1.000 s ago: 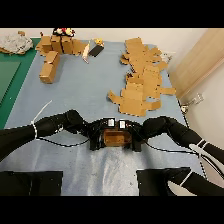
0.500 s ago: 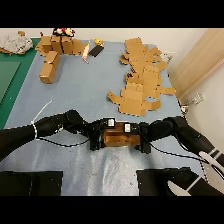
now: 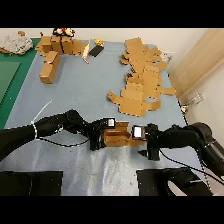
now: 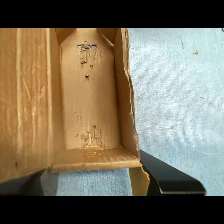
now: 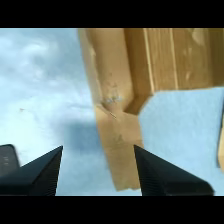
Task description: Fold the box.
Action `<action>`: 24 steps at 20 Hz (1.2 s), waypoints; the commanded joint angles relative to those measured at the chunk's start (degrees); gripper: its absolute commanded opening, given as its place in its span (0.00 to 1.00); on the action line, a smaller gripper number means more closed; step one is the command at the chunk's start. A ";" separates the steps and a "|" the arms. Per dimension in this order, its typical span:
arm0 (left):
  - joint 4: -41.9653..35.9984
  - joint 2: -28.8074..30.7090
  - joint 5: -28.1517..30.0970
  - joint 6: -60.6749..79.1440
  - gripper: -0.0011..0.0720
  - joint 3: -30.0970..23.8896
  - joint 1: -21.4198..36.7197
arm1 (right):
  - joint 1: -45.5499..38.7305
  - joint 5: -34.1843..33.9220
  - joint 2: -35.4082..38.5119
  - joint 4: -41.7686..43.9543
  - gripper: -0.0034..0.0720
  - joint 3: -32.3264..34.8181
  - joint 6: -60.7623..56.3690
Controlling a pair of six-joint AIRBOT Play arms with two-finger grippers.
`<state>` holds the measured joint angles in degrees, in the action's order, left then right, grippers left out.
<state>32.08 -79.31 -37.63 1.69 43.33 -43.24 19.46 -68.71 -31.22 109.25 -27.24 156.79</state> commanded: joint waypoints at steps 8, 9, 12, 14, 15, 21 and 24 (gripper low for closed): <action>0.04 0.02 -0.44 -0.02 0.74 0.07 0.02 | 0.07 -8.96 8.02 10.45 0.98 0.09 -1.86; 0.09 0.02 -1.38 -0.02 0.74 0.07 0.15 | 0.07 -8.92 7.98 10.36 0.98 0.09 -1.86; 3.80 0.50 -5.40 -1.64 0.74 0.04 1.25 | 0.07 -8.74 7.98 10.36 0.98 0.11 -1.86; 5.68 1.53 -8.72 -3.43 0.74 0.04 3.08 | 0.07 -8.70 7.96 10.36 0.98 0.13 -1.86; 5.62 2.08 -9.88 -3.45 0.74 0.07 4.17 | 0.07 -8.31 7.96 10.36 0.98 0.13 -1.86; 7.17 4.52 -10.95 -3.45 0.74 0.04 8.00 | 0.07 -7.82 7.96 10.47 0.98 0.13 -1.86; 9.44 4.50 -10.36 -3.58 0.74 -0.02 7.98 | 0.07 -7.82 7.96 10.56 0.98 0.13 -1.86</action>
<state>39.44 -75.09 -48.10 -1.61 43.33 -35.83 19.46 -76.64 -23.33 119.66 -27.14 154.93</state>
